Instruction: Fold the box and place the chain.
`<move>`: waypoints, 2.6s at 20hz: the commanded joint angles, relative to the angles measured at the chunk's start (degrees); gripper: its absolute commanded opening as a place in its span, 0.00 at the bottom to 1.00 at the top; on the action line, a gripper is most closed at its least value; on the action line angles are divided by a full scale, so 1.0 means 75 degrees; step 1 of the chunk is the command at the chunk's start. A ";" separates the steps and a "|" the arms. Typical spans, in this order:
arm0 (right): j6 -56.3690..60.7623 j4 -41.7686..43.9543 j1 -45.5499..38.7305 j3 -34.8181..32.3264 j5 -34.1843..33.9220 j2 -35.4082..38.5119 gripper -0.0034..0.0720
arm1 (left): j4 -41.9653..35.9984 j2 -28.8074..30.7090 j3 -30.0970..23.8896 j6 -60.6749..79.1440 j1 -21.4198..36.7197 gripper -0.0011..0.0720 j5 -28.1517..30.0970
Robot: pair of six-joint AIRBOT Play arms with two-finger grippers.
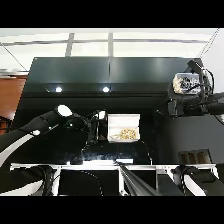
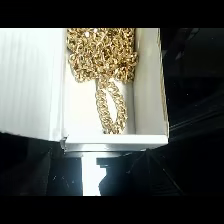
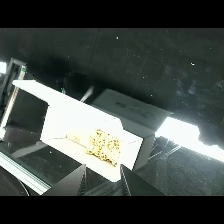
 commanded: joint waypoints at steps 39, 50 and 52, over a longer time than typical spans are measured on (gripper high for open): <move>-0.0003 0.0026 0.0000 0.0009 0.0152 0.0006 0.37 | 0.0662 0.0886 -0.0679 -0.1463 -0.1580 0.99 0.1996; -0.0003 -0.0009 0.0000 0.0009 -0.0029 0.0006 0.37 | 0.0329 0.0254 -0.0166 -0.1378 -0.1565 0.80 0.1559; -0.0003 -0.0160 0.0000 0.0006 -0.0052 0.0006 0.37 | 0.0519 0.0245 -0.0160 -0.1376 -0.1565 0.48 0.1562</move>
